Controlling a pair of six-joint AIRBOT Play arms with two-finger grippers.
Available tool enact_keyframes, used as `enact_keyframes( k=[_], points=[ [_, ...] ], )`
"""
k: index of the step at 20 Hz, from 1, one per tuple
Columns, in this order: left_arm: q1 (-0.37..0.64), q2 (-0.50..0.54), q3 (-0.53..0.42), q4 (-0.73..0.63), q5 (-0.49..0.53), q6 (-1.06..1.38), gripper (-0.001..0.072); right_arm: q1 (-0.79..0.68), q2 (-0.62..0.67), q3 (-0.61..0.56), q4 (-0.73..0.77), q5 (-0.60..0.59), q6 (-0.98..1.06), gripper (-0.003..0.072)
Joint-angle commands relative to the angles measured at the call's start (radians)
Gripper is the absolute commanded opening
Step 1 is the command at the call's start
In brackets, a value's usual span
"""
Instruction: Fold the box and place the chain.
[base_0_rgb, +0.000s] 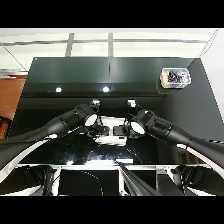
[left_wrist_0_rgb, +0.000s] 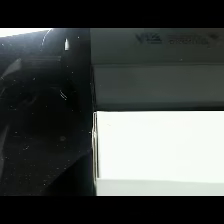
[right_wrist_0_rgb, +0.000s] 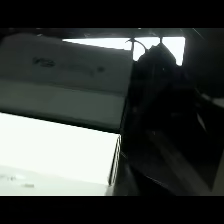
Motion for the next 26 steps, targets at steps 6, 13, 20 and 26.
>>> enact_keyframes(
  k=[6,13,20,26],
  points=[
    [0.0,0.0,0.001,0.0,-0.004,-0.001,0.0034,0.012,-0.027,0.008,-0.013,0.04,0.096,0.0275],
    [0.0,0.0,0.001,0.0,-0.003,-0.001,0.0034,0.018,-0.051,0.008,-0.013,0.037,0.096,0.0222],
    [0.0,0.0,0.001,0.0,-0.001,-0.001,0.0034,0.02,-0.062,0.008,-0.013,0.019,0.096,0.0016],
    [0.0,0.0,0.001,0.0,0.0,-0.001,0.0034,0.019,-0.062,0.008,0.002,0.006,0.095,0.0095]
  ],
)
